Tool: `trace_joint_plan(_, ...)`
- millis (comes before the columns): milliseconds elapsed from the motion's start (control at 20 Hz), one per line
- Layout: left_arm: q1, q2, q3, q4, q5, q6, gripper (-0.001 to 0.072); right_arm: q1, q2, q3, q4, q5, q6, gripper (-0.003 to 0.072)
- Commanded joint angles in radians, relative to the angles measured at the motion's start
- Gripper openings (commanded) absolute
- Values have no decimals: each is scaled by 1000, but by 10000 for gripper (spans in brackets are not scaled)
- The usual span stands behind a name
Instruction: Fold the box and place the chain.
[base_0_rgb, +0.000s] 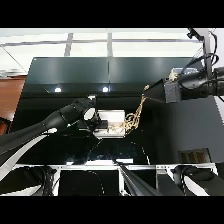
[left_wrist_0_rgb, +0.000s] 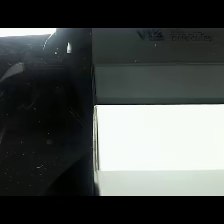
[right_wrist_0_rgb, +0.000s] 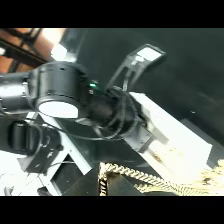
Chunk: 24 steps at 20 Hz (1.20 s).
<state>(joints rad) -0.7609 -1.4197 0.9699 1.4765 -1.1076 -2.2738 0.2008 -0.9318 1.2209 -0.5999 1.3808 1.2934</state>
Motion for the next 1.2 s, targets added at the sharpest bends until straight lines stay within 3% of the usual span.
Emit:
trace_joint_plan(0,0,0,1,0,-2,0,29,34,-10,-8,23,-17,0,12)
trace_joint_plan(200,0,0,1,0,4,0,28,142,-57,-54,76,-153,0,12)
trace_joint_plan(400,0,0,1,0,6,0,29,230,-162,-63,68,-174,0,13)
trace_joint_plan(800,0,0,1,0,6,0,29,238,-227,-205,4,-268,8,23)
trace_joint_plan(900,0,0,1,0,5,0,28,228,-226,-219,-26,-252,8,323)
trace_joint_plan(1050,0,0,1,0,0,0,29,83,-184,-217,-58,-136,-56,325)
trace_joint_plan(1150,0,0,1,0,0,0,29,-31,-120,-244,-155,-119,-131,325)
